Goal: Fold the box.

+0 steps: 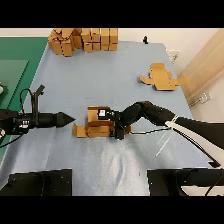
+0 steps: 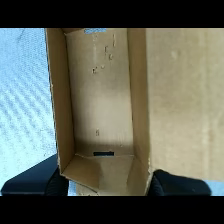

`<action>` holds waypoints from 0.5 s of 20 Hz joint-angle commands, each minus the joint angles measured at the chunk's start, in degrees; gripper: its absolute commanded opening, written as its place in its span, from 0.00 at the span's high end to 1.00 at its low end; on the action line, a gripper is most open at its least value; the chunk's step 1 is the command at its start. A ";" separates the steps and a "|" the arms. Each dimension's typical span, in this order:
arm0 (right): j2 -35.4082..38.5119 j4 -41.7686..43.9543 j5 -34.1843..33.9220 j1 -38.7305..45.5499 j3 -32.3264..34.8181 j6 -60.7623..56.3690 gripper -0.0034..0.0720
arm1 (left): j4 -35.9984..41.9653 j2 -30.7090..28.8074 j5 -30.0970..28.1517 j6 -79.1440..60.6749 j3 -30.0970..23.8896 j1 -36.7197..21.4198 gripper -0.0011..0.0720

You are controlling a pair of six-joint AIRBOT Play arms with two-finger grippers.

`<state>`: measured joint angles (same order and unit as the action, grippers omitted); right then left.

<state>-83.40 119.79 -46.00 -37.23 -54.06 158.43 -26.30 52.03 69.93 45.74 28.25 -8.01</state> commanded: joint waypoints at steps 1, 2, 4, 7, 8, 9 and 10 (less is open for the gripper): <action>0.02 0.00 0.04 0.02 -0.02 -0.02 0.85 | -17.77 -1.99 -2.16 18.14 -1.07 -2.32 0.97; 0.02 0.00 0.11 0.02 -0.02 0.00 0.85 | -20.57 -1.99 -4.02 21.59 -1.75 -2.34 0.97; 0.02 0.02 0.07 0.02 -0.02 -0.02 0.85 | -24.02 -1.86 -6.78 25.31 -3.02 -2.32 0.97; 0.02 0.02 0.09 0.00 -0.02 -0.02 0.85 | -24.46 1.57 -7.76 25.24 -3.74 -1.64 0.97; 0.02 0.02 0.09 0.02 -0.02 -0.02 0.85 | -23.08 3.43 -8.26 23.78 -3.74 -0.39 0.97; 0.02 0.02 0.09 0.00 -0.02 -0.02 0.85 | -19.78 5.38 -8.85 21.05 -3.72 1.25 0.97; 0.02 0.02 0.09 0.00 -0.02 -0.02 0.85 | -15.56 7.56 -9.88 18.32 -3.72 3.28 0.97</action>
